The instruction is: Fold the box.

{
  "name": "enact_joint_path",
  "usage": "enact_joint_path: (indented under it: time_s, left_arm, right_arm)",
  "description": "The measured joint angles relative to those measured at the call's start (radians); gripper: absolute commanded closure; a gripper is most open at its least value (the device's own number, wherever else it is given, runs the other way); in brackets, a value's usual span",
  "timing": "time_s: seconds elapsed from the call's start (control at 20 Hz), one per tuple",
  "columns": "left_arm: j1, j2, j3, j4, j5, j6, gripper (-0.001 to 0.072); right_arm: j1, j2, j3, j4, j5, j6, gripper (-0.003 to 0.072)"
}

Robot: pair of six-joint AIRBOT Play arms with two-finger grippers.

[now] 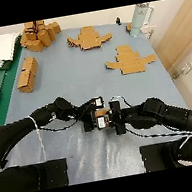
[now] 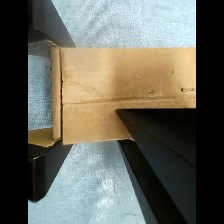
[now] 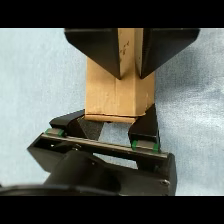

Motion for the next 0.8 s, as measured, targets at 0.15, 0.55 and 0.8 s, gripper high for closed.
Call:
enact_joint_path:
  time_s: [0.15, 0.55, 0.8]
  left_arm:
    - [0.0, 0.0, 0.0, 0.0, 0.0, 0.0, 0.0219]
    - [0.0, 0.0, 0.0, 0.0, 0.0, 0.0, 0.0219]
    - [0.0, 0.0, 0.0, 0.0, 0.0, 0.0, 0.0219]
  right_arm:
    - [0.001, 0.0, 0.0, -0.003, -0.001, 0.0, 0.0523]
    - [0.001, 0.001, -0.001, -0.008, -0.008, -0.001, 0.018]
    - [0.001, 0.002, -0.001, -0.006, 0.018, -0.001, 0.0179]
